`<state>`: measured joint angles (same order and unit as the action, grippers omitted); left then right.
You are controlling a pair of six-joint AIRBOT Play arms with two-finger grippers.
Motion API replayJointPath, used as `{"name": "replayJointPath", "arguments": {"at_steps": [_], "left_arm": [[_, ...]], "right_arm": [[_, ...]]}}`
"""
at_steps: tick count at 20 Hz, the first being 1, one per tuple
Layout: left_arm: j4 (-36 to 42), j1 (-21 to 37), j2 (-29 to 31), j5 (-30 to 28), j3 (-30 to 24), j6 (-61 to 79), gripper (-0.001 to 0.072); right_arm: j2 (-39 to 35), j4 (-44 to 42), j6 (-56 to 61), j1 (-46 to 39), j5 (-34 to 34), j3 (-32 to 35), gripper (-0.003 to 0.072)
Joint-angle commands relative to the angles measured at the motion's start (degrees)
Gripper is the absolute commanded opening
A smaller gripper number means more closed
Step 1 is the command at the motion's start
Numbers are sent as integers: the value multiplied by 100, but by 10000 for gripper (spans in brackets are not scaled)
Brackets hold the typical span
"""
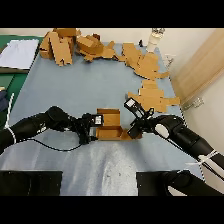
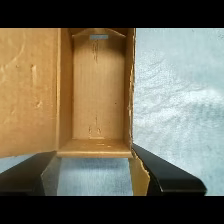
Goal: Fold the box.
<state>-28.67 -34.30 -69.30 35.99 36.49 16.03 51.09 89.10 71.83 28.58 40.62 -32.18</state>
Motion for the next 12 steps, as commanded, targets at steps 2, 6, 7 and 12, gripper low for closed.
{"name": "replayJointPath", "arguments": {"at_steps": [2,6,7,12], "left_arm": [[-1130,0,48,299,129,-1283,466],[-2028,0,79,868,372,-2234,466],[-2109,0,79,960,444,-2334,466],[-2146,0,59,1119,542,-2369,466]], "right_arm": [[-4,-151,22,-2,-92,2,2],[4,-155,26,-2,-269,2,2],[4,-168,35,-2,-310,2,2],[4,-319,299,-4,-372,7,3]]}}
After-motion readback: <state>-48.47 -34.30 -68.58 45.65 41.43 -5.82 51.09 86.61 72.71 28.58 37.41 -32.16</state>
